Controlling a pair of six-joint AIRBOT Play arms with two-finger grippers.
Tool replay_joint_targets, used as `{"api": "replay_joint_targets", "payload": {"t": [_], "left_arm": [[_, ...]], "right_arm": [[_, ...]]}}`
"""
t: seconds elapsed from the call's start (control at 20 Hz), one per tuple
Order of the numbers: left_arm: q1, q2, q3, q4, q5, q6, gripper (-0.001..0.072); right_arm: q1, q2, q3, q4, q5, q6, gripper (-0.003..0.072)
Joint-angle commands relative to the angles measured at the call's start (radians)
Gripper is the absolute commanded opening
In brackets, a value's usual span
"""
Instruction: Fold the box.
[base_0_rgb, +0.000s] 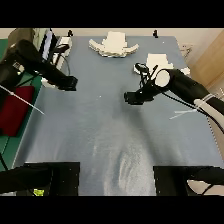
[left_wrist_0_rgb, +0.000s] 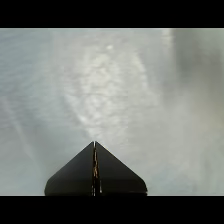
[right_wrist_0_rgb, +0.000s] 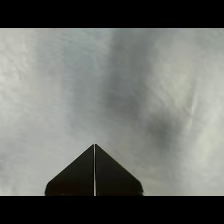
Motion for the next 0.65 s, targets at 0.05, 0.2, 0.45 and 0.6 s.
{"api": "replay_joint_targets", "payload": {"t": [0.05, 0.2, 0.45, 0.6], "left_arm": [[-0.17, -0.011, 0.001, 0.002, 0.053, -0.092, 0.0015], [-0.212, -0.011, 0.001, -0.008, 0.056, -0.092, 0.0015], [-0.227, -0.011, 0.001, -0.008, 0.056, -0.092, 0.0015], [-0.228, -0.011, 0.001, -0.008, 0.056, -0.092, 0.0015]], "right_arm": [[0.001, -0.063, 0.118, 0.031, 0.021, -0.015, 0.0007], [0.001, -0.063, 0.119, 0.03, 0.021, -0.015, 0.0007], [0.001, -0.063, 0.119, 0.03, 0.021, -0.015, 0.0007], [0.001, -0.063, 0.119, 0.03, 0.021, -0.015, 0.0007]]}}
